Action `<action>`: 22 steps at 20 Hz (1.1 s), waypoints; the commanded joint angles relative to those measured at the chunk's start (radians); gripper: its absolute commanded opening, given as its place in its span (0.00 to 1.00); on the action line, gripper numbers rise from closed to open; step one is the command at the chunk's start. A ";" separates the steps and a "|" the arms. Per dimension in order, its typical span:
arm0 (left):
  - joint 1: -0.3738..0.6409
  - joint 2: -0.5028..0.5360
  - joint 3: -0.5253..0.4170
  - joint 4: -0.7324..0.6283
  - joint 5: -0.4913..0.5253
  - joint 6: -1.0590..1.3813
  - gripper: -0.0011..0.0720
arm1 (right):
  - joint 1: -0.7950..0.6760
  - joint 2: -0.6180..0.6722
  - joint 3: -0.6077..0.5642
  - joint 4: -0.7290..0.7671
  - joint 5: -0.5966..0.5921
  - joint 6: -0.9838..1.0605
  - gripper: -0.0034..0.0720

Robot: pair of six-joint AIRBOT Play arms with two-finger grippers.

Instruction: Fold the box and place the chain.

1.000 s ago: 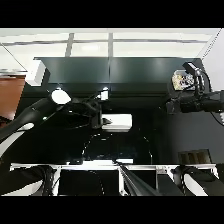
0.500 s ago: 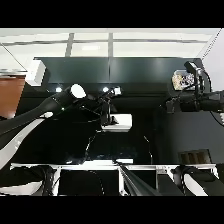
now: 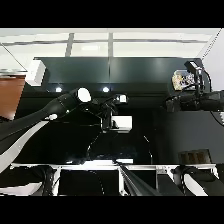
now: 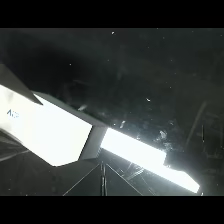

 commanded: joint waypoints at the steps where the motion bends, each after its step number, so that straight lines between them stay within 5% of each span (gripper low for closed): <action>1: -0.034 -0.001 0.000 0.072 0.016 -0.011 0.98 | -0.001 0.000 -0.001 0.000 -0.002 0.001 0.07; 8: -0.130 -0.059 0.000 0.246 0.173 -0.167 0.98 | -0.001 0.000 -0.001 0.000 -0.011 0.016 0.07; 9: -0.140 -0.055 0.001 0.274 0.187 -0.225 0.91 | -0.001 0.000 -0.001 0.000 -0.011 0.018 0.07; 10: -0.143 -0.046 0.001 0.311 0.183 -0.298 0.62 | -0.001 0.000 -0.001 0.000 -0.011 0.018 0.07; 11: -0.141 -0.030 0.001 0.357 0.166 -0.351 0.43 | -0.001 0.000 -0.001 0.000 -0.011 0.019 0.07; 14: -0.088 0.050 0.000 0.515 0.066 -0.525 0.41 | -0.001 0.000 -0.001 0.000 -0.011 0.019 0.07; 18: 0.147 0.185 -0.032 0.681 -0.127 -0.737 0.41 | -0.001 0.000 -0.001 0.000 -0.011 0.023 0.07; 22: 0.590 0.294 -0.114 0.674 -0.163 -0.818 0.41 | -0.001 0.000 -0.002 0.000 -0.013 0.023 0.07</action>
